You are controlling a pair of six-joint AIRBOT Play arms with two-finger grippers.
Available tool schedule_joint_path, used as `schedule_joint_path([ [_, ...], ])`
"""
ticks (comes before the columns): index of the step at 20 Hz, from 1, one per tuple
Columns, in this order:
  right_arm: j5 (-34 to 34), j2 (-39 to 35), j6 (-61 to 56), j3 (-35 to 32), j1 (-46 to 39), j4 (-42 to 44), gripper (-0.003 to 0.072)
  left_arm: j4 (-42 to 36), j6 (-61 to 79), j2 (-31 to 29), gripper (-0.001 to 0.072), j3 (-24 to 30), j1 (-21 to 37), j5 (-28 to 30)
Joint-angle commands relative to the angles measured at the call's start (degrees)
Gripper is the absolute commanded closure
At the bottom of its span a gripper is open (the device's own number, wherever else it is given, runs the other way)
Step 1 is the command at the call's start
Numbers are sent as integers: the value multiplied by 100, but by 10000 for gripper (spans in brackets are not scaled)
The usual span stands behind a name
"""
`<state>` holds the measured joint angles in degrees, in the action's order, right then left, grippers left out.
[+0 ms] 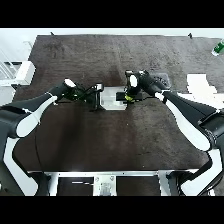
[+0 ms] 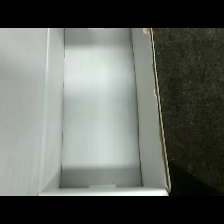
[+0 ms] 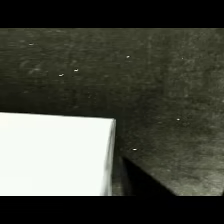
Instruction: Fold the box and place the chain.
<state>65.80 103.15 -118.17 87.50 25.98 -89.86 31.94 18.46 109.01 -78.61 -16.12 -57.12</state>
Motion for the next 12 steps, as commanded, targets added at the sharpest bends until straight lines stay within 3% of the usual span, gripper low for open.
schedule_joint_path([
  [1,-7,-15,15,122,-2,26,421,-7,-4,-2,241,0,4,7],
  [2,42,-42,79,181,-2,26,382,-7,-7,-2,241,0,4,7],
  [7,525,-503,588,221,-2,26,382,-4,-7,-2,241,0,4,7],
  [12,474,-1311,1429,247,-103,-168,383,-4,-9,-2,241,0,4,7],
])
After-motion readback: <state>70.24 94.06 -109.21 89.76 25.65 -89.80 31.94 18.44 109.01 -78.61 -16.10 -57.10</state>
